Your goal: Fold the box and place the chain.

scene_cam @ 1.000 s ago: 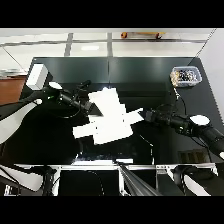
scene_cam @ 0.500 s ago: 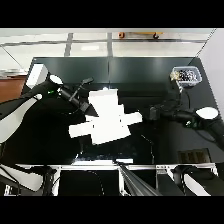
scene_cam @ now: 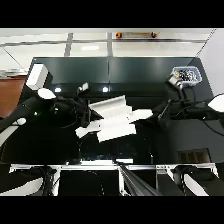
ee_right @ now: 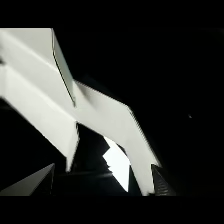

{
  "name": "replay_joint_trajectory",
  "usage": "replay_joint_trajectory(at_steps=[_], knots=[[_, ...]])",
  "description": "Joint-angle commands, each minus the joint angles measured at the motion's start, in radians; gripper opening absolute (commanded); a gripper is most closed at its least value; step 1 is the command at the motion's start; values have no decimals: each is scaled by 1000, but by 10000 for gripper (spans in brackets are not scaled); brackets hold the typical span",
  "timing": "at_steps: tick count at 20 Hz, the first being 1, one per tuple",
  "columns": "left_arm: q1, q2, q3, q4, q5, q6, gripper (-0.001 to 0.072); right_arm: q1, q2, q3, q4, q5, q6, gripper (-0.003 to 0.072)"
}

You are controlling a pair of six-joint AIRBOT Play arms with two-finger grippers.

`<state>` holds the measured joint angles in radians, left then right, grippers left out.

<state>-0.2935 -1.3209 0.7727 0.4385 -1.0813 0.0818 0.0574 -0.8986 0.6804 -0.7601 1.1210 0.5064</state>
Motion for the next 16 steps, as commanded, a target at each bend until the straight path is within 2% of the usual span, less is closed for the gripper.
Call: replay_joint_trajectory(at_steps=[1, 4, 7, 11, 16], knots=[[-68, -23, -19, 8, 137, 222, 26, 89, 3, -68, -43, -79, -152, 698], [-94, -112, 44, 112, 165, 222, 26, 187, 3, -94, -158, -137, -171, 697], [-100, -155, 70, 181, 193, 222, 26, 246, 3, -116, -176, -211, -175, 697], [-100, -163, 70, 217, 279, 169, 25, 319, 1, -183, -175, -340, -283, 697], [-100, -163, 69, 239, 292, 172, 26, 428, -70, -212, -175, -463, -356, 698]])
